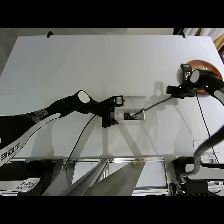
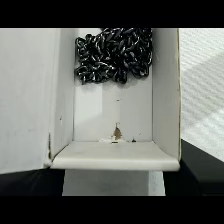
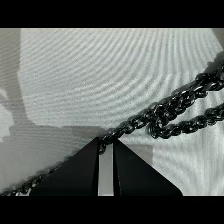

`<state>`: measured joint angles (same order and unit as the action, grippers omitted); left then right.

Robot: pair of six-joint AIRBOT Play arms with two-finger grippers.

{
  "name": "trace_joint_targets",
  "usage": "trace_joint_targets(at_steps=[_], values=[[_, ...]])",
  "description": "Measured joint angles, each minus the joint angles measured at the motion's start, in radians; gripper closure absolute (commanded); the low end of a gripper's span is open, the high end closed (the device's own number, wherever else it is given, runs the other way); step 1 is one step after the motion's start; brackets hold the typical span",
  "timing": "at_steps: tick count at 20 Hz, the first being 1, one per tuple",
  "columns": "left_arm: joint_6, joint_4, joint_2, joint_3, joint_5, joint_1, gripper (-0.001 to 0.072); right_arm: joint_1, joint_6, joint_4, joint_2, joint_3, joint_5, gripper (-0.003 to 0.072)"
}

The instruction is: Fold the box and place the chain.

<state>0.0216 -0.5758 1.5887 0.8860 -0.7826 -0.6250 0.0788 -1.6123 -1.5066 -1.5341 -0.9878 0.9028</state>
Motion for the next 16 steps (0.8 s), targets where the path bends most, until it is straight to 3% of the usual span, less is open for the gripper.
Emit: trace_joint_targets(at_steps=[5,11,16], values=[[0.0,0.0,0.0,0.0,0.0,0.0,0.0555,-0.011,0.036,0.039,0.064,0.005,0.037,0.0676],[0.0,0.0,0.0,0.0,0.0,0.0,0.0555,-0.067,0.087,0.018,0.289,0.003,0.067,0.0676],[0.0,0.0,0.0,0.0,-0.002,0.0,0.0555,-0.215,0.111,0.016,0.507,0.003,0.149,0.0676]])
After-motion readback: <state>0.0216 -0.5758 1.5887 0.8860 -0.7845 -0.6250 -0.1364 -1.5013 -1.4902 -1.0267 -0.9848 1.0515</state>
